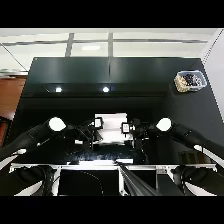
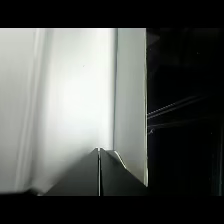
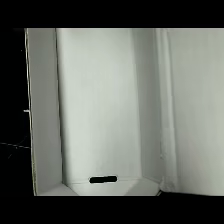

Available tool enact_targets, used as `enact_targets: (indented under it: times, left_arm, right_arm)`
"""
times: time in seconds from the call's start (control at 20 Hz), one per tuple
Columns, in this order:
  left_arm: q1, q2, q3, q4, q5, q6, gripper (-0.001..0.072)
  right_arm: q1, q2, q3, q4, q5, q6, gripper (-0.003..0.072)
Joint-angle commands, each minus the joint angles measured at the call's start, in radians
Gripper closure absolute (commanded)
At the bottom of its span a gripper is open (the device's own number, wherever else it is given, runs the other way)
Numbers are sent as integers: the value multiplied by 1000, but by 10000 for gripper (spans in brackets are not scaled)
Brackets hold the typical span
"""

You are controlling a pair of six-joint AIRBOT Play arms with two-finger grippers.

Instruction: Fold the box and place the chain.

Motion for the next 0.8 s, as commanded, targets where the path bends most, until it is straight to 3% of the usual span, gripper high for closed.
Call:
enact_targets:
  times: [0.0,0.25,0.5,0.6,0.75]
  left_arm:
    - [94,110,1,96,-91,-124,682]
    - [429,332,-11,260,-293,-384,681]
    - [796,346,-82,303,-347,-841,680]
    - [840,330,-144,267,-313,-1046,680]
    - [808,251,-213,179,-341,-1082,679]
  right_arm:
    - [0,0,0,0,0,0,381]
    - [0,0,0,0,0,0,381]
    - [0,0,0,0,0,0,381]
    - [0,0,0,0,0,0,381]
    - [0,0,0,0,0,0,381]
